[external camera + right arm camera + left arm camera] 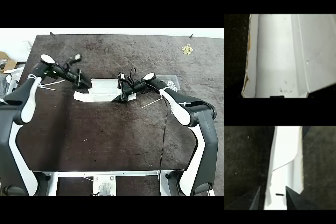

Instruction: Fold the box and place the chain.

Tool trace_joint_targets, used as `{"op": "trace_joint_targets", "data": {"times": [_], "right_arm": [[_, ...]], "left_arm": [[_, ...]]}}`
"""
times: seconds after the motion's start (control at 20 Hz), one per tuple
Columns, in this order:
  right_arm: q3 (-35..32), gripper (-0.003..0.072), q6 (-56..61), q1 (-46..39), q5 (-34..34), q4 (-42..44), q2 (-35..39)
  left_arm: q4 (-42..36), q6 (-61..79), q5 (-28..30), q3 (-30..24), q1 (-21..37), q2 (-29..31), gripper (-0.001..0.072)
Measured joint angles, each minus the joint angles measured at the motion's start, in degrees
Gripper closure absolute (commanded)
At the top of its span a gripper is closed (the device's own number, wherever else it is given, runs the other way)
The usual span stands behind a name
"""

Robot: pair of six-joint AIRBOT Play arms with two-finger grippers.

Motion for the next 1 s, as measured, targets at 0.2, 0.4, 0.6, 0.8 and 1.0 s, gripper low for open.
{"op": "trace_joint_targets", "data": {"times": [0.2, 0.4, 0.6, 0.8, 1.0], "right_arm": [[0.0, 0.0362, 0.0, 0.0, 0.0, 0.0, 0.0], [0.0, 0.0362, 0.0, 0.0, 0.0, 0.0, 0.0], [0.0, 0.0362, 0.0, 0.0, 0.0, 0.0, 0.0], [0.0, 0.0362, 0.0, 0.0, 0.0, 0.0, 0.0], [0.0, 0.0362, 0.0, 0.0, 0.0, 0.0, 0.0]], "left_arm": [[-5.0, -5.4, -5.9, -0.7, 0.3, 0.9, 0.0689], [-6.6, -7.3, -6.9, -1.0, -1.8, 1.1, 0.0689], [-7.1, -7.9, -3.9, -1.0, -3.1, 1.1, 0.0689], [-5.9, -8.2, 4.3, -1.0, -3.6, 1.0, 0.0689], [-5.3, -8.3, 11.8, -1.0, -3.6, -0.1, 0.0689]]}}
